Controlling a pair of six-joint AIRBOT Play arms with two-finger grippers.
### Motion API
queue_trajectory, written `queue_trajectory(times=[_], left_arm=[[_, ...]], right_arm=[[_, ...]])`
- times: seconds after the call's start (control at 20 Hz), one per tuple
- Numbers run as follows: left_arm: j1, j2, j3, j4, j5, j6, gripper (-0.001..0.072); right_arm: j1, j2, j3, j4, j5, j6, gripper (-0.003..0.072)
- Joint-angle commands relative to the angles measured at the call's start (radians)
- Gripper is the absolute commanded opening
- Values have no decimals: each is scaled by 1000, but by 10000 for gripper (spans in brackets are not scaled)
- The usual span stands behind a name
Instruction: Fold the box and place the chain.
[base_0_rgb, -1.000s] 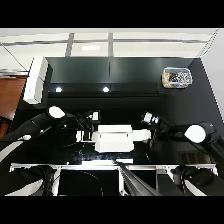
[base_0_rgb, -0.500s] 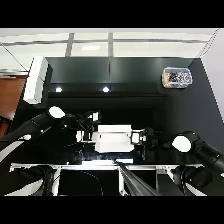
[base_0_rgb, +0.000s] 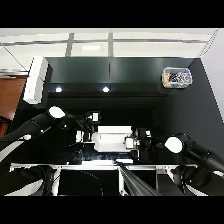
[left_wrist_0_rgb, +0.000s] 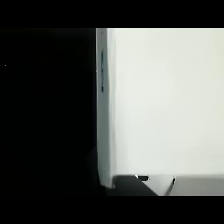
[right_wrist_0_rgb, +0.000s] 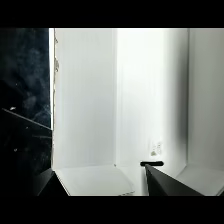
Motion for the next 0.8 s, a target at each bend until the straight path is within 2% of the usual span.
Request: queue_trajectory(times=[0.0,0.25,0.75], left_arm=[[-1,0,0,-1,-3,-1,28],[-1,0,0,-1,-2,-1,28],[-1,0,0,-1,-2,-1,28]], right_arm=[[10,0,21,21,-42,37,615],[-67,6,89,-38,-42,89,615],[-90,6,94,-38,-42,124,615]])
